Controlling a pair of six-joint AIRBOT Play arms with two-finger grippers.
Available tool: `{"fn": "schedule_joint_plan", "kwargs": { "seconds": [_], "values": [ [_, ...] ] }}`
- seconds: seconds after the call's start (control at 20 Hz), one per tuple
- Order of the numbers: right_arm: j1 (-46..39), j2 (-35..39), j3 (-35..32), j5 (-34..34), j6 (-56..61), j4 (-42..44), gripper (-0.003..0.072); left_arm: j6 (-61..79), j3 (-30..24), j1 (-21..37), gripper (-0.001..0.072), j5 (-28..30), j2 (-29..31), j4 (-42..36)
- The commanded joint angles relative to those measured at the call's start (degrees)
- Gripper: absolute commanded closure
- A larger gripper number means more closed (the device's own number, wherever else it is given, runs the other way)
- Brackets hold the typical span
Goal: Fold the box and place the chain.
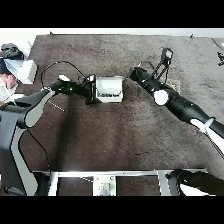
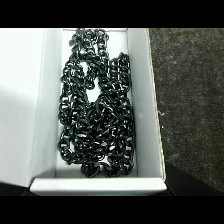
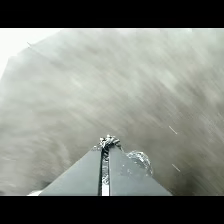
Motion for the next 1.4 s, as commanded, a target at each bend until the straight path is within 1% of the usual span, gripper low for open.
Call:
{"fn": "schedule_joint_plan", "kwargs": {
  "seconds": [0.0, 0.2, 0.45, 0.6, 0.65, 0.7, 0.75, 0.8, 0.9, 0.95, 1.35],
  "values": [
    [2.01, 3.76, 0.04, -1.88, 0.0, -2.21, 0.0696, -0.02, -0.02, 0.02, 0.0357, 0.0, -0.02, 0.0],
    [2.89, 3.76, 0.68, -1.9, 0.02, -2.23, 0.0696, -0.02, -0.02, 0.04, 0.0357, 0.02, -0.02, 0.0],
    [4.61, 3.76, 3.15, -1.81, -0.02, -3.98, 0.0696, -0.02, -0.02, 0.02, 0.0357, 0.0, -0.02, 0.0],
    [5.55, 3.93, 3.43, -1.75, -0.57, -5.53, 0.0696, 0.0, -0.02, 0.02, 0.0357, 0.02, -0.02, 0.02],
    [5.27, 2.8, 3.37, -0.2, -5.66, -8.41, 0.0696, -0.02, -0.02, 0.02, 0.0358, 0.0, -0.02, 0.0],
    [3.54, 0.74, 3.37, 2.47, -4.57, -6.27, 0.0696, -0.02, -0.02, 0.02, 0.0357, 0.0, -0.02, 0.02],
    [2.25, 0.28, 3.39, 6.43, -0.31, -2.08, 0.0696, -0.02, -0.02, 0.04, 0.0357, 0.02, -0.02, 0.02],
    [2.54, 1.4, 3.39, 7.82, -1.33, -2.82, 0.0697, -0.02, -0.02, 0.04, 0.0357, 0.04, -0.02, 0.0],
    [4.68, 3.08, 3.39, 3.26, -3.48, -6.19, 0.0696, -0.02, -0.02, 0.02, 0.0357, -0.04, -0.02, 0.0],
    [5.25, 3.5, 3.39, 2.62, -3.63, -7.23, 0.0696, -0.02, -0.02, 0.04, 0.0357, -0.02, -0.02, 0.02],
    [4.94, 3.58, 3.39, 5.55, -4.44, -6.82, 0.0696, -0.02, -0.02, 0.02, 0.0357, 0.28, -0.02, 0.0]
  ]
}}
